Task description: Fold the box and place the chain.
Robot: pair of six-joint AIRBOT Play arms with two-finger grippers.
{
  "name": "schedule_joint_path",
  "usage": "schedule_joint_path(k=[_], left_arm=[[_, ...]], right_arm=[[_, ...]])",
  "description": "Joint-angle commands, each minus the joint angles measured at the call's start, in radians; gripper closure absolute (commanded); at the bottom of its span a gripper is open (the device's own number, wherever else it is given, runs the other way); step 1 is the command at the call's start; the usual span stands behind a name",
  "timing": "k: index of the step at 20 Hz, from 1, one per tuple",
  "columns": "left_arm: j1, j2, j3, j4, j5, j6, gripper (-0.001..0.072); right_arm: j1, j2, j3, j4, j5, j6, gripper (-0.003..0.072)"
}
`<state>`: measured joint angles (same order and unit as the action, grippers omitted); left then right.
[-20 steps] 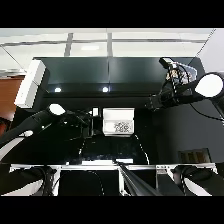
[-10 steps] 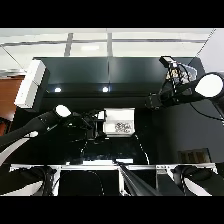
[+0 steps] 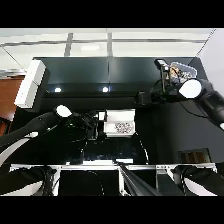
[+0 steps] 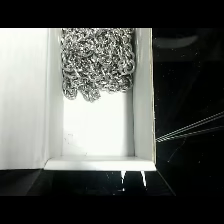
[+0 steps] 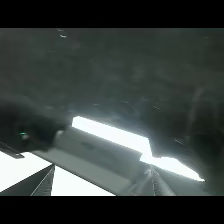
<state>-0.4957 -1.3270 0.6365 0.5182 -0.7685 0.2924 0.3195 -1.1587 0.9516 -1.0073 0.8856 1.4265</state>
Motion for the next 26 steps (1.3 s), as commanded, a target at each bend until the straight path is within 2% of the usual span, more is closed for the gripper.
schedule_joint_path(k=[1, 4, 6, 11, 14, 22, 23, 25, 26], left_arm=[[-0.001, -0.001, 0.001, 0.000, 0.003, 0.000, 0.0358], [-0.001, -0.001, 0.001, 0.000, 0.003, 0.000, 0.0357], [-0.001, -0.001, 0.001, 0.000, 0.003, 0.000, 0.0357], [-0.001, -0.001, 0.001, 0.000, 0.003, 0.000, 0.0357], [-0.001, -0.001, 0.001, 0.000, 0.003, 0.000, 0.0357], [-0.001, -0.001, 0.001, 0.000, 0.003, 0.000, 0.0357], [-0.001, -0.001, 0.001, 0.000, 0.003, 0.000, 0.0357], [-0.001, -0.001, 0.001, 0.000, 0.003, 0.000, 0.0357], [-0.001, -0.001, 0.001, 0.000, 0.003, 0.000, 0.0357]], right_arm=[[0.001, -0.087, -0.008, 0.233, 0.003, -0.308, -0.0034], [-0.002, -0.077, 0.001, 0.225, 0.164, -0.846, -0.0034], [0.002, -0.075, 0.002, 0.223, 0.190, -1.036, -0.0034], [0.063, -0.079, -0.004, 0.217, 0.193, -1.095, -0.0034], [0.111, -0.079, -0.053, 0.216, 0.171, -1.096, -0.0034], [0.132, -0.079, -0.069, 0.194, 0.168, -1.125, -0.0034], [0.132, -0.079, -0.069, 0.195, 0.174, -1.125, 0.0047], [0.134, -0.079, -0.069, 0.186, 0.194, -1.125, 0.0256], [0.134, -0.079, -0.069, 0.185, 0.202, -1.125, 0.0328]])
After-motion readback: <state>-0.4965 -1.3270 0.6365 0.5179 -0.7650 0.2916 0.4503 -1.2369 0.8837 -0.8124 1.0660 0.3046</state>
